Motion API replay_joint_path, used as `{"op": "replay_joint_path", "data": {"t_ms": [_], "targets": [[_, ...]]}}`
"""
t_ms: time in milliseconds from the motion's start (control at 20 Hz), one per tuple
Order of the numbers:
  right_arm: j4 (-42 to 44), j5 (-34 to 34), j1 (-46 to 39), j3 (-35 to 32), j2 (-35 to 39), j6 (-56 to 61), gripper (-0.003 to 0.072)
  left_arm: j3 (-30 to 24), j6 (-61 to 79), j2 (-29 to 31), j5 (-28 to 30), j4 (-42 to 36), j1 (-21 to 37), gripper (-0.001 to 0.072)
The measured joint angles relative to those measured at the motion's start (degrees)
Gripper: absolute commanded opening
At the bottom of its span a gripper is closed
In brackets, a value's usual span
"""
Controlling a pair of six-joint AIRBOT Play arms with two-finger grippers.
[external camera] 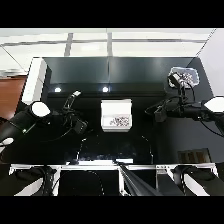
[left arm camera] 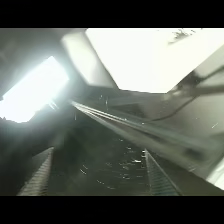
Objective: Fold the box and place the chain.
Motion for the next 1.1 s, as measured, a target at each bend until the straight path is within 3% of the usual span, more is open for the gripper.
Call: {"op": "replay_joint_path", "data": {"t_ms": [200, 450, 700, 1100], "targets": [[-0.02, -0.76, 0.00, 0.00, 0.00, 0.04, 0.0307, 0.46, 26.45, -2.84, 1.31, -2.21, 0.37, 0.0714], [0.00, -1.11, 0.00, 0.00, 0.00, 0.74, 0.0306, 4.02, 44.87, -9.57, -0.22, -7.50, 1.60, 0.0714], [-0.13, -1.29, 0.00, 0.00, 0.00, 1.66, 0.0306, 8.11, 52.00, -15.32, -0.96, -9.40, 1.38, 0.0717], [-0.59, -2.54, 0.00, 0.00, 0.00, 1.92, 0.0306, 9.79, 54.25, -17.92, 0.61, -10.71, -1.18, 0.0712]]}}
